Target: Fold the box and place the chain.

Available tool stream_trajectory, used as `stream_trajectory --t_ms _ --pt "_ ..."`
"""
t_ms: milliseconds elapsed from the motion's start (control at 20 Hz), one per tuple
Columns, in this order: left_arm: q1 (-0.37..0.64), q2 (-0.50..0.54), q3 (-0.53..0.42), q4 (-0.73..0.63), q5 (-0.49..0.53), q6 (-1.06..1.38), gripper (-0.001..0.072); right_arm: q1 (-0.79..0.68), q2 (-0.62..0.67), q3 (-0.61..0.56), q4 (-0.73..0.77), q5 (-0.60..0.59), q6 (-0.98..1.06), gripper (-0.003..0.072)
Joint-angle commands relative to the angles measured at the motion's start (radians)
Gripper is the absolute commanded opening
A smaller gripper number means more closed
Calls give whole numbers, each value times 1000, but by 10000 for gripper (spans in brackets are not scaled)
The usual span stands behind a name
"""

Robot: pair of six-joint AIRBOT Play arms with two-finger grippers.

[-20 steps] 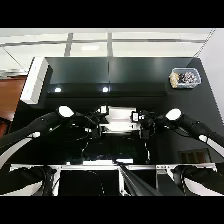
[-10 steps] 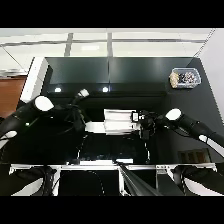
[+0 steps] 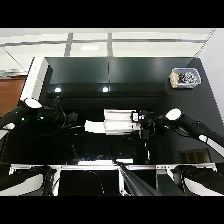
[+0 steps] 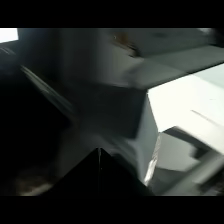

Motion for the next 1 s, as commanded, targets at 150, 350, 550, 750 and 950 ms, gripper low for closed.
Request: stream_trajectory --t_ms 150,350,550,750,950 --pt "-121 -104 -4 -171 36 43 28 0 0 0 0 0 0 423" --pt "-171 -104 -4 -236 -17 195 29 0 0 0 0 -1 0 423" --pt "-135 -104 -1 -404 -63 316 392 0 0 0 0 0 0 423" --pt "-121 -104 15 -399 -79 315 604 0 0 0 0 0 0 423" --pt "-154 -104 28 -396 -106 307 636 0 0 0 0 -1 0 423"
